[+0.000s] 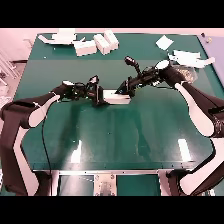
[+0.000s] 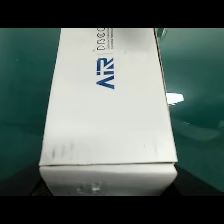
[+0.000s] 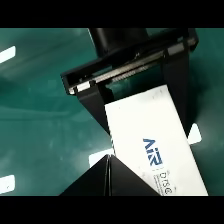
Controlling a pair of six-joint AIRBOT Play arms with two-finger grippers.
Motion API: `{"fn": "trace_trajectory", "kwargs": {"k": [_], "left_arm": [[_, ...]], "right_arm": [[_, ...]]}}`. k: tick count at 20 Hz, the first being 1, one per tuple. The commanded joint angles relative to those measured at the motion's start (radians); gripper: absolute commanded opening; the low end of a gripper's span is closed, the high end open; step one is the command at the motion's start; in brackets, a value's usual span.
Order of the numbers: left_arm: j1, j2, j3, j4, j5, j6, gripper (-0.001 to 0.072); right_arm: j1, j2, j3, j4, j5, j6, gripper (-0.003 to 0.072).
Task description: Fold the box and place the chain.
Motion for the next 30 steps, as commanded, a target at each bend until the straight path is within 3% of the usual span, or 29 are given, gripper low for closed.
{"fn": "trace_trajectory", "kwargs": {"k": [1,6,17,22,27,30], "left_arm": [[-0.001,0.0,0.0,0.001,0.0,0.0,0.0479],[-0.001,0.0,0.0,0.001,0.0,0.0,0.0479],[-0.001,0.0,0.0,0.001,0.0,0.0,0.0479],[-0.001,0.0,0.0,0.001,0.0,0.0,0.0479],[-0.001,0.0,0.0,0.001,0.0,0.0,0.0479],[-0.001,0.0,0.0,0.001,0.0,0.0,0.0479]], "right_arm": [[-0.015,0.003,-0.042,0.051,-0.024,-0.021,0.0007],[-0.015,0.003,-0.167,0.125,-0.197,-0.106,0.0006],[-0.014,0.003,-0.291,0.143,-0.221,-0.127,0.0005],[-0.014,0.013,-0.285,0.129,-0.225,-0.066,0.0004],[-0.02,0.241,-0.266,0.184,-0.225,-0.03,0.0004],[-0.056,0.438,-0.267,0.108,-0.225,0.097,0.0004]]}}
